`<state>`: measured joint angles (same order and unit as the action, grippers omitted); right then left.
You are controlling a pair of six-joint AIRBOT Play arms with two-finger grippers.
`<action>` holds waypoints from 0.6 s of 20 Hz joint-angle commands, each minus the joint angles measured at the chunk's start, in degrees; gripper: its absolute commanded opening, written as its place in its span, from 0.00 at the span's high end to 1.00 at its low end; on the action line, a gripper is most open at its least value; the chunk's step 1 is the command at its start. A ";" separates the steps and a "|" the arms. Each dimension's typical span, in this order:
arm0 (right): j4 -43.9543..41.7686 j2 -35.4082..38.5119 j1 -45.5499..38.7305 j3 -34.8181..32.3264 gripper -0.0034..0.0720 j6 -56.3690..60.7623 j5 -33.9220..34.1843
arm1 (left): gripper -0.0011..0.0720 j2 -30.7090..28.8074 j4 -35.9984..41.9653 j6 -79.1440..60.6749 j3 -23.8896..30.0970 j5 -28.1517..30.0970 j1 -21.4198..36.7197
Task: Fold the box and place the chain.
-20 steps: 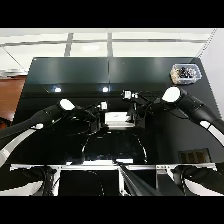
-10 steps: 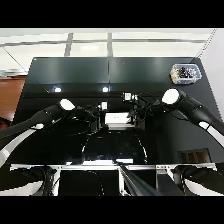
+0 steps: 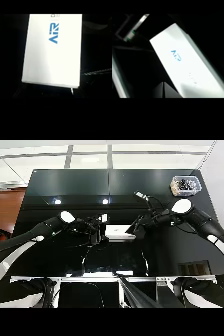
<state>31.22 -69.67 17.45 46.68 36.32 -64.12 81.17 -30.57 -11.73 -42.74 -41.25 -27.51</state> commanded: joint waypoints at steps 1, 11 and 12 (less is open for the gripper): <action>-8.83 -1.09 -0.22 -1.88 0.94 9.33 -0.35 | 0.44 0.02 0.00 -0.04 -0.04 0.11 -0.02; 0.37 -9.68 1.84 -1.92 0.94 18.47 8.68 | 0.44 0.02 1.40 -0.04 -0.04 0.28 0.00; 0.33 -9.66 1.81 -1.92 0.93 18.60 8.48 | 0.43 0.02 1.53 -0.04 -0.04 0.35 0.00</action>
<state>27.55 -78.32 19.18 44.82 52.29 -56.25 81.17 -30.15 -11.86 -42.72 -41.12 -27.51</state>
